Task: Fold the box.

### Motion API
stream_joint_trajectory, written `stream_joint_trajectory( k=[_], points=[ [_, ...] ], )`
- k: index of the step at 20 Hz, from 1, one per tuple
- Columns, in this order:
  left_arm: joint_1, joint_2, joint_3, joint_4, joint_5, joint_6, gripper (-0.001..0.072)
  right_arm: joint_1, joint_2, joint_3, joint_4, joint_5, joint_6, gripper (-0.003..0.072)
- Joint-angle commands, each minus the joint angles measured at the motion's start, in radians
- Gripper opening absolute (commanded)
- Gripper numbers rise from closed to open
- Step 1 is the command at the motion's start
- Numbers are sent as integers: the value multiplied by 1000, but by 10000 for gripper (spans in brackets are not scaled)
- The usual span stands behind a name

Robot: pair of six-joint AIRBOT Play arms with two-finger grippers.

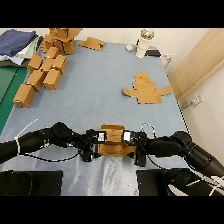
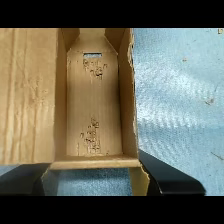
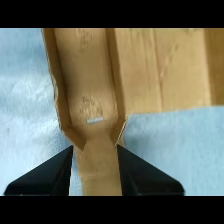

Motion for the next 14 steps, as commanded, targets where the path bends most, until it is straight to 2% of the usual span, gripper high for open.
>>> stream_joint_trajectory(
  k=[1,2,3,5,9,11,12,13,14],
  points=[
    [0,0,1,0,0,0,311,2,-13,-9,114,79,-94,432],
    [0,0,1,0,0,0,311,10,-18,-9,127,78,-104,312],
    [0,0,1,0,0,0,310,22,-21,-9,128,82,-106,231],
    [0,0,1,0,0,0,311,49,-26,-11,111,110,-107,152],
    [0,0,1,0,0,0,311,76,-53,-13,107,164,-117,152],
    [0,0,1,0,0,0,310,76,-69,-13,115,164,-123,189],
    [0,0,1,0,0,0,311,76,-76,-13,134,165,-123,402],
    [0,0,1,0,0,0,310,76,-82,-13,140,164,-122,457],
    [0,0,1,0,0,0,310,76,-85,-13,144,163,-122,457]
  ],
)
